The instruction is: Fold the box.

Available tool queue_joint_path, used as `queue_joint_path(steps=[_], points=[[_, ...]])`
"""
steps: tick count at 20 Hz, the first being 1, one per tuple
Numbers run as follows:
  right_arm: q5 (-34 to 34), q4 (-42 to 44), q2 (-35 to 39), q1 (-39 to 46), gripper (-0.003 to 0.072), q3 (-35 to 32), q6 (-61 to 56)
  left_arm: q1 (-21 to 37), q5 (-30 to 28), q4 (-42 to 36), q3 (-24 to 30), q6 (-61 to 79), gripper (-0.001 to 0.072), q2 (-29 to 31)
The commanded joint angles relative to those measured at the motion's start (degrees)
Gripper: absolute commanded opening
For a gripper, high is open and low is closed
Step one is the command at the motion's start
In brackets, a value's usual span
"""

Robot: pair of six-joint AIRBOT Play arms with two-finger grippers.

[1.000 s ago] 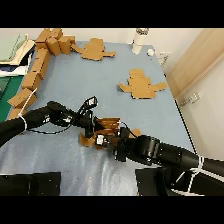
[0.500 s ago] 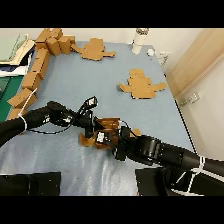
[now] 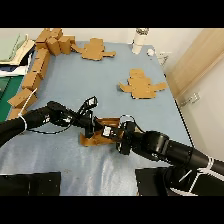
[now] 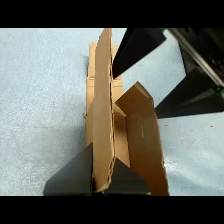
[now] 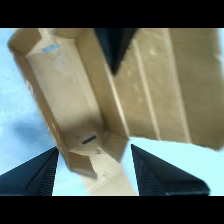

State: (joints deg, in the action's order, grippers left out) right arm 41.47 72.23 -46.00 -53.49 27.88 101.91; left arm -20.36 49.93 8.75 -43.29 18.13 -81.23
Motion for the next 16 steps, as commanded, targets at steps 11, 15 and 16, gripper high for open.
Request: queue_joint_path(steps=[11, 15, 16], points=[[-2.45, 45.35, -3.02, 25.14, 0.0720, -0.94, 59.39, 0.00, 0.00, 0.02, 0.02, 0.02, 0.0014, 0.04], [-1.66, 51.43, -9.16, 27.47, 0.0720, 0.63, 67.12, 0.00, 0.00, 0.02, 0.02, 0.02, 0.0014, 0.02], [-1.38, 51.89, -10.45, 27.47, 0.0720, 1.01, 67.67, 0.00, 0.00, 0.02, 0.02, 0.04, 0.0014, 0.02]])
